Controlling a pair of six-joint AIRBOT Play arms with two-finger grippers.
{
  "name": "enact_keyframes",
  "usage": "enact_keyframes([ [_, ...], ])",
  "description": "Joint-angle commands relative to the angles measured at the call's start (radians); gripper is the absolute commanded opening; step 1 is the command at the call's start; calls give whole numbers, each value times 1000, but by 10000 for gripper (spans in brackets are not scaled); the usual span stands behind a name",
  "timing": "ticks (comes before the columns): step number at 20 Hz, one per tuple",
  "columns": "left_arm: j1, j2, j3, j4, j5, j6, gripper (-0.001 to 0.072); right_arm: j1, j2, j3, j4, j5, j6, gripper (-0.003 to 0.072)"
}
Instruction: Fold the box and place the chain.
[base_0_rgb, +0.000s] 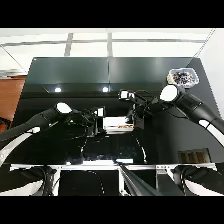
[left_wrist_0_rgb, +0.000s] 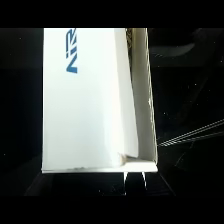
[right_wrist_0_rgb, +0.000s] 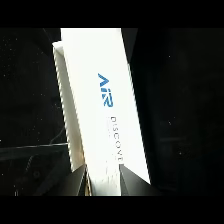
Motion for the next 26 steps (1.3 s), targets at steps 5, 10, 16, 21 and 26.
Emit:
enact_keyframes([
  [5,0,-1,1,0,-1,0,334,19,-1,-1,-21,3,2,230],
  [10,0,-1,1,0,-1,0,334,19,-1,-1,-24,8,3,230],
  [16,0,-1,1,0,-1,0,334,19,-1,-1,-24,22,3,270],
  [21,0,-1,1,0,-1,0,334,19,-3,-4,-24,22,6,269],
  [26,0,-1,1,0,-1,0,334,19,-4,-33,-23,15,6,269],
])
